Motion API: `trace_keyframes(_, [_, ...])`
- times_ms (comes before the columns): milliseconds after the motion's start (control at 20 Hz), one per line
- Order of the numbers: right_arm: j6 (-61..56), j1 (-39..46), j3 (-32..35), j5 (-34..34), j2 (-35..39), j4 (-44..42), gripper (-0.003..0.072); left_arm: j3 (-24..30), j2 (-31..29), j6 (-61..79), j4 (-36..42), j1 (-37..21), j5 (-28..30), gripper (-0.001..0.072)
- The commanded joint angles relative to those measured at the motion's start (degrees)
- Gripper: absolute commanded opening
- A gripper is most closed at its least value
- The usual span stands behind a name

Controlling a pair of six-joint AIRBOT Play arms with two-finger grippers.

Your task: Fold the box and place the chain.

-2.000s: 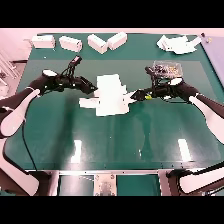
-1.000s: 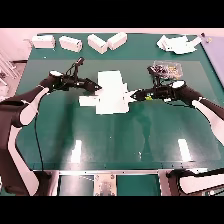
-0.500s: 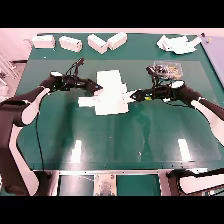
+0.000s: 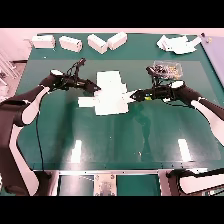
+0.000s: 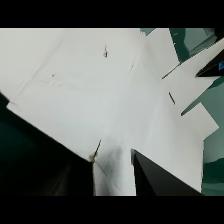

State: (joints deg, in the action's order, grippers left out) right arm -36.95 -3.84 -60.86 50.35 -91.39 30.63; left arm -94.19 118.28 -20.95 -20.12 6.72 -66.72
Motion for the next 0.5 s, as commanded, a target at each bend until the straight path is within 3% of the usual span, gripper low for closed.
trace_keyframes(0, [0.0,0.0,0.0,0.0,0.0,0.0,0.0,-0.7,0.0,0.2,-2.3,0.0,-0.9,0.0418])
trace_keyframes(350, [-0.1,-0.1,0.0,0.3,0.0,0.0,0.0,-1.5,0.1,3.5,-2.5,2.4,-1.4,0.0417])
trace_keyframes(400, [-0.1,-0.1,0.0,0.3,0.0,0.0,0.0,-1.5,0.1,3.5,-2.7,2.7,-1.4,0.0408])
trace_keyframes(450, [-0.1,-0.1,0.0,0.3,0.0,0.0,0.0,-1.5,0.1,3.5,-3.1,2.8,-1.4,0.035])
